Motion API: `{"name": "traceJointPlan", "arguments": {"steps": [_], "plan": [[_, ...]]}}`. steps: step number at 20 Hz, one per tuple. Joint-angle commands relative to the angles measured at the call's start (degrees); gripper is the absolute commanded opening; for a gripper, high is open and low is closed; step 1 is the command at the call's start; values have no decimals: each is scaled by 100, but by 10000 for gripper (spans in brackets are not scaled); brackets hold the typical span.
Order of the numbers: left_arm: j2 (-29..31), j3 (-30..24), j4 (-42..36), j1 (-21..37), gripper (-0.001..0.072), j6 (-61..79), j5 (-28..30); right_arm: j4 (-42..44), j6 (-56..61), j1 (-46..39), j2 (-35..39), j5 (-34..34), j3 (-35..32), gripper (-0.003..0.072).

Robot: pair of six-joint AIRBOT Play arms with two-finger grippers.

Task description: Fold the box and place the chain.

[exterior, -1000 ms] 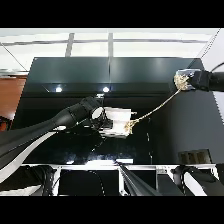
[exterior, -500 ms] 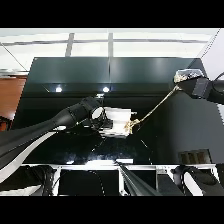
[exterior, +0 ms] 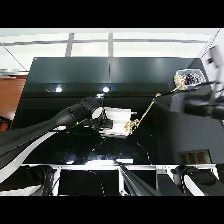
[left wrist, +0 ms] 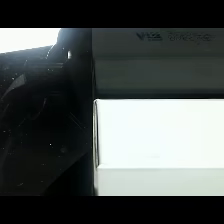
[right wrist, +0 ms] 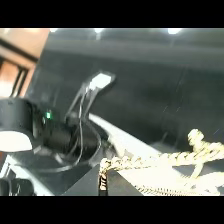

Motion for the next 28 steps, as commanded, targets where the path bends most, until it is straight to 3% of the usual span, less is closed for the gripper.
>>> {"name": "traceJointPlan", "arguments": {"steps": [1,7,11,19,20,21,22,24,28], "plan": [[-2,4,0,2,34,0,2,133,96,741,-173,-691,-623,16],[-2,4,0,2,34,0,2,299,107,1834,-1329,-1893,-809,16],[-2,4,0,2,34,0,0,409,44,1991,-1784,-2039,-809,17],[-2,4,0,2,34,0,0,393,46,2006,-1797,-1993,-809,24],[-2,4,0,2,34,2,0,396,48,2006,-1797,-1961,-809,73],[-2,4,0,2,34,0,0,391,46,1993,-1797,-1886,-809,289],[-2,4,0,2,34,0,0,385,44,1928,-1797,-1768,-802,354],[-2,4,0,2,34,2,0,258,-186,1582,-1768,-1556,-723,351],[-2,4,0,2,34,2,0,-264,-232,63,-1676,-1207,-625,351]]}}
